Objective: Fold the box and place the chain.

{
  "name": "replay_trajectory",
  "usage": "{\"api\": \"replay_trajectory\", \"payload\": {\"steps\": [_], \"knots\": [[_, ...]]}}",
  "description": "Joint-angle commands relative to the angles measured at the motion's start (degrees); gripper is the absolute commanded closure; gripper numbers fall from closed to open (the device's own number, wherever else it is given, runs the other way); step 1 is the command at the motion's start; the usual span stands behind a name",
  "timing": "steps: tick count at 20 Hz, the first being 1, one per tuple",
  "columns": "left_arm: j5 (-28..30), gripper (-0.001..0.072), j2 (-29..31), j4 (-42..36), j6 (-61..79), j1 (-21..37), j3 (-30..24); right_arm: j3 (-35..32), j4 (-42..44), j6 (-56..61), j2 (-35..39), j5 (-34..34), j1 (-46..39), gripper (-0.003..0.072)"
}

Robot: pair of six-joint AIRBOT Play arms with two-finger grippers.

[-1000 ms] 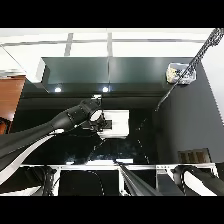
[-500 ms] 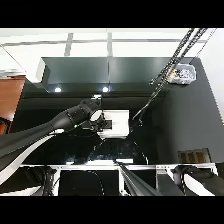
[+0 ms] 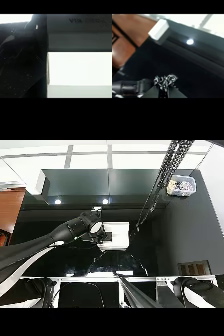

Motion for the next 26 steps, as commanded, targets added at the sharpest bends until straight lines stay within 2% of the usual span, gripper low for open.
{"api": "replay_trajectory", "payload": {"steps": [1, 6, 10, 15, 22, 26], "knots": [[0.02, 0.0683, -0.04, 0.00, 0.00, 0.04, 0.07, -0.02, 3.34, -0.26, -1.20, -1.64, 2.01, 0.0674], [0.02, 0.0683, -0.04, 0.00, 0.02, 0.04, 0.07, -0.04, 4.55, -0.61, -2.89, -1.79, 5.73, 0.0674], [0.00, 0.0683, -0.04, 0.00, 0.00, 0.04, 0.07, -2.12, 2.14, -0.61, -3.61, 1.36, 7.87, 0.0674], [0.02, 0.0683, -0.04, 0.00, 0.00, 0.04, 0.07, -11.67, 0.46, -0.61, -3.56, 2.60, 7.87, 0.0674], [0.02, 0.0683, -0.04, 0.02, 0.00, 0.04, 0.07, -28.09, 1.92, -1.66, -3.56, -7.50, 15.41, 0.0674], [0.02, 0.0683, -0.04, 0.02, 0.00, 0.04, 0.07, -33.88, 0.96, -2.12, -3.56, -8.28, 16.04, 0.0674]]}}
